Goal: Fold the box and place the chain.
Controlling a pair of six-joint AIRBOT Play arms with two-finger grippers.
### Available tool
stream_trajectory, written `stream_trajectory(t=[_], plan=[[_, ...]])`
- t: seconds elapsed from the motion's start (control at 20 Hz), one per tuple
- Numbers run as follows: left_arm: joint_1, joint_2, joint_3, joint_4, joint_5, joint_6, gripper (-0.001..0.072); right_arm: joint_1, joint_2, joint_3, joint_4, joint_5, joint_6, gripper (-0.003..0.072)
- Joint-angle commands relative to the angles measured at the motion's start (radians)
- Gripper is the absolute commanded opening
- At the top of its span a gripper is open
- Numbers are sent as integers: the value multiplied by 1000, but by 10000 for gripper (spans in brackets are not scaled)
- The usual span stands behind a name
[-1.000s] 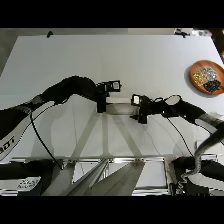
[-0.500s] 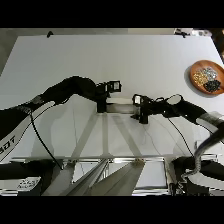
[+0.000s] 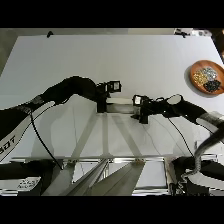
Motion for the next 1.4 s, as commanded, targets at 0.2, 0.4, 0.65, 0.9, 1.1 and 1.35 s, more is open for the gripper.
stream_trajectory(t=[0.2, 0.4, 0.65, 0.9, 1.1, 1.35], plan=[[0, 0, 0, 1, 1, 0, 16, 0, -7, 0, 4, -1, -27, 403], [0, 0, 0, 1, 0, 0, 16, 1, -7, 0, 12, -1, -27, 420], [0, 0, 0, 1, 1, 0, 16, 1, -7, 0, 30, 0, -47, 412], [0, 0, 0, 1, 0, 0, 16, 1, -11, 0, 29, -3, -53, 318], [0, 0, 0, 1, 1, 0, 16, 1, -11, 0, 29, -8, -53, 317], [0, 0, 0, 1, 1, 0, 16, 1, -11, 0, 28, -21, -53, 319]])
